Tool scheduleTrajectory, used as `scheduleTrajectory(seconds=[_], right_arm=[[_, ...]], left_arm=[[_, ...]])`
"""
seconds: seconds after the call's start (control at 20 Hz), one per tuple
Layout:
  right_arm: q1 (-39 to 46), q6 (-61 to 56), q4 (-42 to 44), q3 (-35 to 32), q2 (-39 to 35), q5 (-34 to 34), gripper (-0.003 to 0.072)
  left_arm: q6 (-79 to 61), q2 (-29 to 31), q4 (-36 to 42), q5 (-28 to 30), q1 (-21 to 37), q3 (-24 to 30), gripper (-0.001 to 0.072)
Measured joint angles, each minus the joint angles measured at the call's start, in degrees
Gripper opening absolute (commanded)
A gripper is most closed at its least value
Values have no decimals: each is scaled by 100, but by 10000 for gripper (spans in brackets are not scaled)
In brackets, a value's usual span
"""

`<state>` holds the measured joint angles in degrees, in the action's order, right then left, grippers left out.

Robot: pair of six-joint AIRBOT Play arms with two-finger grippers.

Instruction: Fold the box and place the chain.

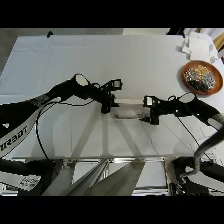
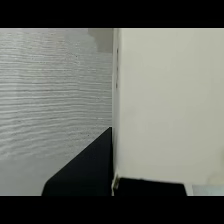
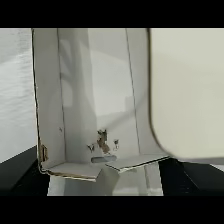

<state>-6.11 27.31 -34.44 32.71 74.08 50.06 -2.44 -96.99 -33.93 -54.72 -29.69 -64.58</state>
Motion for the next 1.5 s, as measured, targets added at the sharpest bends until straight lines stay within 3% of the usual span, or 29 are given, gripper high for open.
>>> scheduleTrajectory(seconds=[0.35,0.75,1.5], right_arm=[[0,151,157,2,234,-2,670],[0,170,101,2,374,-33,398],[0,168,17,4,398,-96,400]], left_arm=[[2,2,0,2,0,0,11],[-2,2,4,-7,-2,0,11],[0,2,4,2,-2,0,11]])
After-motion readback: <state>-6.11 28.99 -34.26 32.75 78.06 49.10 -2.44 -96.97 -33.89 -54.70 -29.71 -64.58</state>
